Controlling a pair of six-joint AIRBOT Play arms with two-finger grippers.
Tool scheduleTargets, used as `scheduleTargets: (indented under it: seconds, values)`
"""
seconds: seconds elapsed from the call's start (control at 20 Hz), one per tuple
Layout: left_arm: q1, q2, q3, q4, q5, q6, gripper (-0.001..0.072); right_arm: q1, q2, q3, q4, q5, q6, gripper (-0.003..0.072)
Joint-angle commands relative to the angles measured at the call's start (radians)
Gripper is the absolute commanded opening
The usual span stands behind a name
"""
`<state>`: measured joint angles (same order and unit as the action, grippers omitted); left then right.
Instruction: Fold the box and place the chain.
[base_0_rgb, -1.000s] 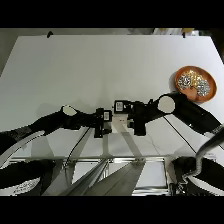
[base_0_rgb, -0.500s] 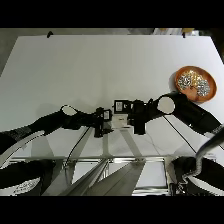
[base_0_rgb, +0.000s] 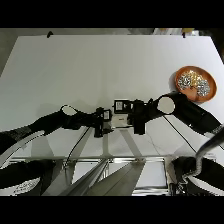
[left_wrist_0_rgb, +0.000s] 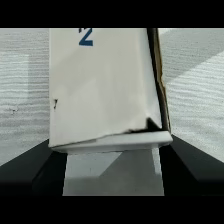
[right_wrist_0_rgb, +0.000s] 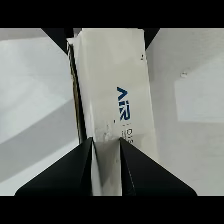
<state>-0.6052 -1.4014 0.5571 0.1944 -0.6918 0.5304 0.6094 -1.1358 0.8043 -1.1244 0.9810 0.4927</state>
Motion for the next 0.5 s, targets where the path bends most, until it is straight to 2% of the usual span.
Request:
scheduleTargets:
  seconds: [0.0, 0.2, 0.25, 0.45]
  values:
    - [-0.001, 0.0, 0.0, 0.001, 0.0, 0.0, 0.0142, 0.0, -0.003, -0.001, 0.0, 0.0, 0.004, 0.0159]
    - [-0.001, 0.0, 0.0, 0.001, -0.001, 0.0, 0.0142, 0.0, -0.003, -0.001, 0.003, 0.003, 0.004, 0.0169]
    - [-0.001, 0.0, 0.0, 0.001, -0.001, 0.0, 0.0142, 0.0, -0.003, -0.001, 0.004, 0.003, 0.004, 0.0205]
    - [-0.001, 0.0, 0.0, 0.001, 0.0, 0.0, 0.0142, 0.0, -0.003, -0.001, 0.01, 0.023, 0.004, 0.0205]
